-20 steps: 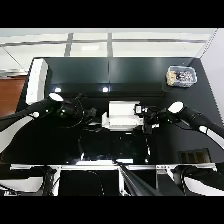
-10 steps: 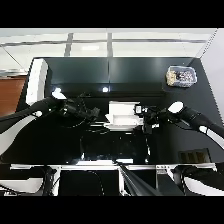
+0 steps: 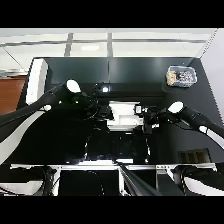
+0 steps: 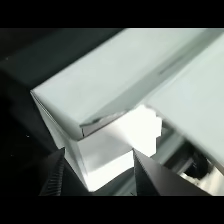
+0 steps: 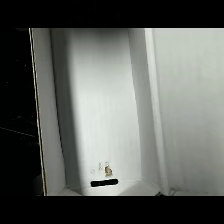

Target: Fold the box and place the chain.

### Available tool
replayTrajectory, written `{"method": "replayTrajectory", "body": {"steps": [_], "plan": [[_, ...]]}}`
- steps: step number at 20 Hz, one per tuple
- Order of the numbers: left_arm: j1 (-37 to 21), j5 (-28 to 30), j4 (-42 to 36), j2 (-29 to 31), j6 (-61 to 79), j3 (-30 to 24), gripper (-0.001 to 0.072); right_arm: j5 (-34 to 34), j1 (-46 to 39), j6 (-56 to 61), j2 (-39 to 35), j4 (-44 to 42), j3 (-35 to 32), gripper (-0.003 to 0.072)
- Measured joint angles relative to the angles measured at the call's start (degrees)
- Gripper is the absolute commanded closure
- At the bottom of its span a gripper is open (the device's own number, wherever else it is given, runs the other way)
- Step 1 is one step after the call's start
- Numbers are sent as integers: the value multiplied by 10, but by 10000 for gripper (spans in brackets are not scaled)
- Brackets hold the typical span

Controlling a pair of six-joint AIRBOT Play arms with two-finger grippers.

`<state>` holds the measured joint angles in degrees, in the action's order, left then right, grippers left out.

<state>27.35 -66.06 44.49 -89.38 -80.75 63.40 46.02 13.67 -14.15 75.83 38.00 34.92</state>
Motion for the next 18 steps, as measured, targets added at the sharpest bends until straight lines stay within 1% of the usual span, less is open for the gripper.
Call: {"method": "replayTrajectory", "body": {"steps": [2,5,10,16,17,18], "plan": [[16,5,36,0,-44,21,368,0,0,0,0,0,0,520],[33,9,74,0,-90,40,368,0,0,0,0,0,0,519],[58,22,138,0,-157,48,368,0,0,0,0,0,0,519],[75,24,176,0,-199,50,371,0,0,0,0,0,0,520],[79,25,184,0,-208,50,384,0,0,0,0,0,0,520],[82,26,192,0,-218,50,443,0,0,0,0,0,0,520]]}}
